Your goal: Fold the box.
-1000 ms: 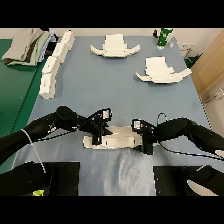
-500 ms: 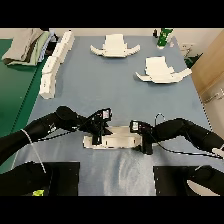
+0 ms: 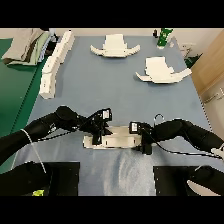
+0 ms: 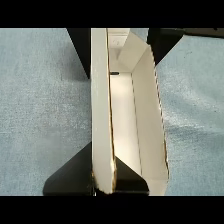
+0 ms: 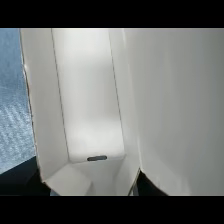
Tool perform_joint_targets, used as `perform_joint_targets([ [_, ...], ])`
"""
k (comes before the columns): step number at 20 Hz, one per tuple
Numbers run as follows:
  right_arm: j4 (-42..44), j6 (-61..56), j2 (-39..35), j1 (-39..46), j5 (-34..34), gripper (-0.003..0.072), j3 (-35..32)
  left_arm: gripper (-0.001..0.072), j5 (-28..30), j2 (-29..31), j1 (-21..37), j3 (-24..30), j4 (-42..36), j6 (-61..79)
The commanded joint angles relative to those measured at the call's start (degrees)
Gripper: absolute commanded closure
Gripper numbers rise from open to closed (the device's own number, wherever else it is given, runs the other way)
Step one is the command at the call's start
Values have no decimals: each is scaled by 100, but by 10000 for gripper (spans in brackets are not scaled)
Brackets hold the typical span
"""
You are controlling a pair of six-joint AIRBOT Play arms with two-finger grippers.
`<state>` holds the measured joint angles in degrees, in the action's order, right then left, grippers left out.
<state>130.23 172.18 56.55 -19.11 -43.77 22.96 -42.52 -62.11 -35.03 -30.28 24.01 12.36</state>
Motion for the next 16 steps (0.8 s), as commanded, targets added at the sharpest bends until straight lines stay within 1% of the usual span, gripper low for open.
perform_joint_targets([
  [1,-13,-2,81,-31,31,-2,0,695,2,-4,0,-2,2,0],
  [3,9,-2,103,-33,7,129,-2,695,2,-4,0,-2,2,0],
  [5,7,-2,149,-31,4,164,0,695,2,-4,0,-2,2,0],
  [16,4,-4,157,-28,24,164,0,695,2,-4,0,-2,2,0],
])
